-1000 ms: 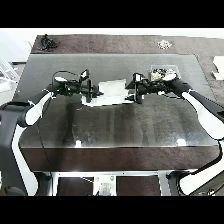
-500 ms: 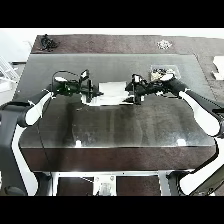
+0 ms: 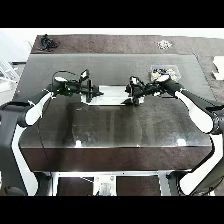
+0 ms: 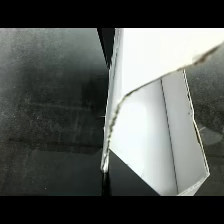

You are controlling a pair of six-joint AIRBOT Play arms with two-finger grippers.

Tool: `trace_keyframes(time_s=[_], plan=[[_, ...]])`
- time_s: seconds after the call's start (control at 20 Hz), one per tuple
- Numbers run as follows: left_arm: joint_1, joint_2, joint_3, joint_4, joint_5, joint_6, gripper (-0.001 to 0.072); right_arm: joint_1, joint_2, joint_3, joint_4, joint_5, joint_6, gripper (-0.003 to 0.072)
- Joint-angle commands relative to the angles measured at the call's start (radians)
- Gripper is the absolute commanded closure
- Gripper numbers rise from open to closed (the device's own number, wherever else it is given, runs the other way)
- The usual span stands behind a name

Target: Fold the box and place the chain.

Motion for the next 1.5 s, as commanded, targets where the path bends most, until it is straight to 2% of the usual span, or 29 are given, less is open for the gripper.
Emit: trace_keyframes(time_s=[0.0, 0.15, 0.25, 1.45], plan=[[0.000, 0.000, 0.000, 0.000, 0.003, 0.000, 0.0690, 0.001, -0.026, 0.032, 0.001, 0.023, -0.003, 0.0045], [0.000, 0.000, 0.000, 0.000, 0.003, 0.000, 0.0690, 0.000, -0.037, 0.048, 0.001, 0.045, -0.009, 0.0044], [0.000, 0.000, 0.000, 0.000, 0.003, 0.000, 0.0690, 0.000, -0.037, 0.050, 0.001, 0.048, -0.006, 0.0001], [0.000, 0.000, 0.000, 0.000, 0.003, 0.000, 0.0690, -0.011, -0.069, 0.046, 0.045, 0.048, -0.028, 0.0002]])
